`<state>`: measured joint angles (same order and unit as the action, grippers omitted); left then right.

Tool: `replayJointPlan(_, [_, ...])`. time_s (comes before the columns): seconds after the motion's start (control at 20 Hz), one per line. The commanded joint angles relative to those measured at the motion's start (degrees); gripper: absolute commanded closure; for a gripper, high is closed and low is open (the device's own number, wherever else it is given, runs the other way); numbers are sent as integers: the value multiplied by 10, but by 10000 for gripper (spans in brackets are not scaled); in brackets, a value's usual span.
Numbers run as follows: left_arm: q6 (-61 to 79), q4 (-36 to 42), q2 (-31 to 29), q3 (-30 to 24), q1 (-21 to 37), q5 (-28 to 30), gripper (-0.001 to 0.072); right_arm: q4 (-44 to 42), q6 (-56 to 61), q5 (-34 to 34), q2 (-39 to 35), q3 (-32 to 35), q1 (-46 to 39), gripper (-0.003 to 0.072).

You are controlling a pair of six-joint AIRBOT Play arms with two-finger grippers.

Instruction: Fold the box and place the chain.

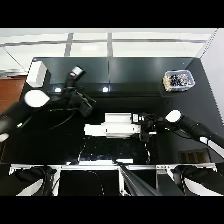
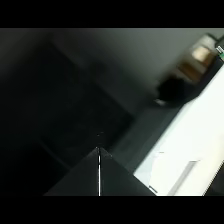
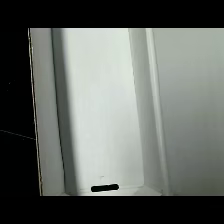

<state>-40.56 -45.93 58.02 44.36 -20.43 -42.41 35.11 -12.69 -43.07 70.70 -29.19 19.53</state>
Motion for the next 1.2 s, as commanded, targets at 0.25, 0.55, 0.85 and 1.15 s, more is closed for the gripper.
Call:
replayJointPlan(0.25, [222, 42, -123, -163, -7, -103, 681, -1, 0, 0, 0, 0, 0, 612])
replayJointPlan(0.55, [357, -17, -80, -183, -34, -67, 673, -1, 0, 0, 0, 0, 0, 611])
replayJointPlan(0.85, [408, -18, 6, -168, -119, 51, -4, -1, 0, 0, 0, 0, 0, 611])
replayJointPlan(1.15, [408, 26, 83, -110, -120, 63, -4, -1, 0, 0, 0, 0, 0, 612])
